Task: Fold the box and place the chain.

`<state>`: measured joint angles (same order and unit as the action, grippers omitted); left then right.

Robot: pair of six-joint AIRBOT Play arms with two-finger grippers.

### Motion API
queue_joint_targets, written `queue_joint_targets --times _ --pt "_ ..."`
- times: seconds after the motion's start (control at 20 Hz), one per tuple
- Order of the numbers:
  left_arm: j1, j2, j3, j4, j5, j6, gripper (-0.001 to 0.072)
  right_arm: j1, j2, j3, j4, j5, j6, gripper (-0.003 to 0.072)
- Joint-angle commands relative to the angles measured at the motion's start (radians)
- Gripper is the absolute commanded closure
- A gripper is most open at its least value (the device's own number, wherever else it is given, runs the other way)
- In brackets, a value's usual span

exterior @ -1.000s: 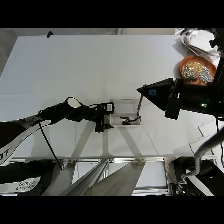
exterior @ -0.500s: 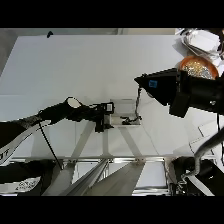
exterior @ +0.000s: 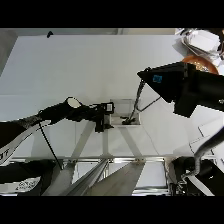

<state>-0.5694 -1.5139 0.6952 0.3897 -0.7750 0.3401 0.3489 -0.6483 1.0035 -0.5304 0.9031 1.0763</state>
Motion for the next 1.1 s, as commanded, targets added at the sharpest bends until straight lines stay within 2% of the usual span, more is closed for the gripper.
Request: queue_joint_targets --times 0.0,0.2,0.4,0.7,1.05 --pt "0.000 0.001 0.000 0.000 0.000 0.000 0.0499 0.001 -0.002 0.002 -0.032 0.025 -0.001 0.0672" --pt "0.000 0.001 0.000 0.000 0.000 0.000 0.0499 0.001 -0.026 0.000 -0.204 0.158 0.057 0.0672" --pt "0.000 0.001 0.000 0.000 0.000 0.000 0.0499 0.001 -0.105 -0.042 -0.331 0.219 0.101 0.0672" --pt "0.000 0.001 0.000 0.000 0.000 0.000 0.0499 0.001 -0.259 -0.259 -0.326 0.100 0.087 0.0672" --pt "0.000 0.001 0.000 0.000 0.000 0.000 0.0499 0.059 -0.456 -0.296 -0.285 0.045 -0.006 0.0673"
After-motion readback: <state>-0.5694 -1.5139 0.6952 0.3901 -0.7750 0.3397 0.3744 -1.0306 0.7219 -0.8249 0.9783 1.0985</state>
